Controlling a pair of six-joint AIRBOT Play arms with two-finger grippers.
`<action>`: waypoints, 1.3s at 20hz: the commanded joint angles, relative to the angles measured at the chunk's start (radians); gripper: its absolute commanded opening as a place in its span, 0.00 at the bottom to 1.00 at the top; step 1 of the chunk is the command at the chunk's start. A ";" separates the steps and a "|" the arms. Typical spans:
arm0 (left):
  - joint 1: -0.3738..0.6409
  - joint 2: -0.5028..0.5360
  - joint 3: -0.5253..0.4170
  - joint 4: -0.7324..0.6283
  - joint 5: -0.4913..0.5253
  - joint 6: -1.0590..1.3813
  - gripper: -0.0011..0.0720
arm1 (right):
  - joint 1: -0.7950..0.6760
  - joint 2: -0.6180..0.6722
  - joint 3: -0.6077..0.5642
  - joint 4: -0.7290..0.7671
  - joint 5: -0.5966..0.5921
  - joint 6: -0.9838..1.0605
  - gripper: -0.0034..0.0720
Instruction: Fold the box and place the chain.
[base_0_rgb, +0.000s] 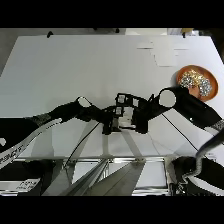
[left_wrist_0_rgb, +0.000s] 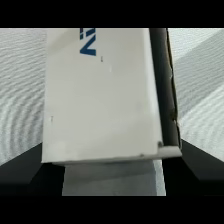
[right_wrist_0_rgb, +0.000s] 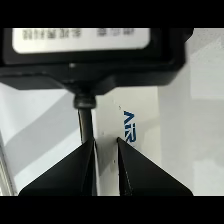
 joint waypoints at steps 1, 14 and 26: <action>0.000 0.001 0.001 0.001 0.000 0.002 0.20 | 0.000 0.001 -0.020 -0.006 -0.002 0.000 0.22; 0.000 0.001 0.001 0.001 -0.001 0.002 0.20 | 0.000 0.097 -0.026 0.054 0.005 0.000 0.47; 0.000 0.001 0.001 0.001 -0.001 0.002 0.20 | 0.000 0.058 -0.060 0.053 0.000 -0.016 0.07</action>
